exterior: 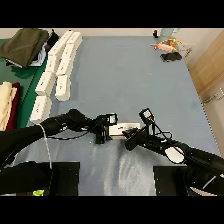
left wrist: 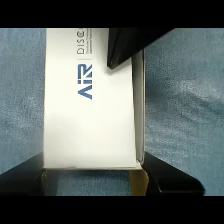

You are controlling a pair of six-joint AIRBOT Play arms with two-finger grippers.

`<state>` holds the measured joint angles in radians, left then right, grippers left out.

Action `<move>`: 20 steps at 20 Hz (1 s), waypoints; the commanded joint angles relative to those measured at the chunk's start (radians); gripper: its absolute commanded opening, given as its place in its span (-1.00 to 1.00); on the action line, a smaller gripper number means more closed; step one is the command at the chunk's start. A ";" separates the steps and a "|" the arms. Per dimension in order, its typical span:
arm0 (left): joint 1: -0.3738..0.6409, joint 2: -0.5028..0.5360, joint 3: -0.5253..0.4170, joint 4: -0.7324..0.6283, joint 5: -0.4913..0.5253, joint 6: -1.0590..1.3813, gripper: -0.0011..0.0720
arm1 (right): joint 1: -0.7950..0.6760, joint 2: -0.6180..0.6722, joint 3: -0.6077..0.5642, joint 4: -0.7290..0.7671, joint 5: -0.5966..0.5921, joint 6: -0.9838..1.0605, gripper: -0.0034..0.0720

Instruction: Fold the box.

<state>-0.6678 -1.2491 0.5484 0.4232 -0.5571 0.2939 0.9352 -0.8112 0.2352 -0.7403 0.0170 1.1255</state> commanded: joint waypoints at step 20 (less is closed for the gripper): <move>0.000 0.000 0.001 0.000 0.000 0.004 0.23 | -0.092 0.110 0.066 -0.355 0.077 -0.001 -0.89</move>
<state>-0.6678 -1.2491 0.5484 0.4236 -0.5571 0.2989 0.8906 -0.7105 0.2749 -0.9813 0.0383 1.1229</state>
